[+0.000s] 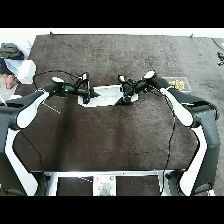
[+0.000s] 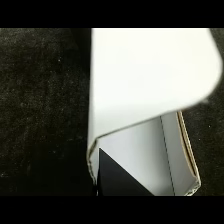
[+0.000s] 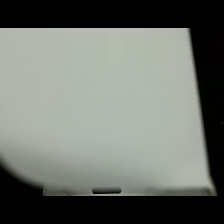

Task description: Fold the box and place the chain.

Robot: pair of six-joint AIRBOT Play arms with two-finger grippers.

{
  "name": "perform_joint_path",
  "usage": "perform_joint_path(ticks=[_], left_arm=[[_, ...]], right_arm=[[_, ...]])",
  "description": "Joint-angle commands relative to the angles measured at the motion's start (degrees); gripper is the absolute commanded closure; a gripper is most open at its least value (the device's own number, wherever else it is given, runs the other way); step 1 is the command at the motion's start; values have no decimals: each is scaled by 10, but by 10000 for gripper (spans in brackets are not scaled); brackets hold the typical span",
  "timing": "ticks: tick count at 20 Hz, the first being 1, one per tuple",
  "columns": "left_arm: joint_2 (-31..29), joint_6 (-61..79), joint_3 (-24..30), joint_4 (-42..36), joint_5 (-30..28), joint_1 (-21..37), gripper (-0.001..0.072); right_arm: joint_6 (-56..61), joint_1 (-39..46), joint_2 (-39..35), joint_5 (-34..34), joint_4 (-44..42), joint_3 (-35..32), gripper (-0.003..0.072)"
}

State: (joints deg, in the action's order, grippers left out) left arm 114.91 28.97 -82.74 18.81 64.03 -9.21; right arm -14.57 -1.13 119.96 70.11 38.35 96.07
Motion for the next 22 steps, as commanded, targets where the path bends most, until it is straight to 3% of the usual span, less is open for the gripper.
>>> perform_joint_path(ticks=[1,8,9,10,13,16,18,19,20,22], left_arm=[[0,0,0,0,0,0,698],[0,1,0,1,1,0,676],[0,0,-1,1,1,0,428],[0,1,-2,1,1,0,354],[-2,0,-12,2,17,8,351],[-2,-26,-47,5,87,42,351],[-2,-51,-81,4,165,70,352],[-2,-71,-101,3,204,82,447],[-2,-87,-121,3,249,91,695],[-19,-105,-133,4,285,99,703]], right_arm=[[0,0,0,0,0,0,265],[0,0,0,0,0,0,264],[0,0,0,0,0,0,265],[0,0,0,0,0,0,264],[0,0,0,0,0,0,265],[0,0,0,0,0,0,264],[0,0,0,0,0,0,264],[0,0,0,0,0,0,264],[0,0,0,0,0,0,265],[0,0,0,0,0,0,264]])
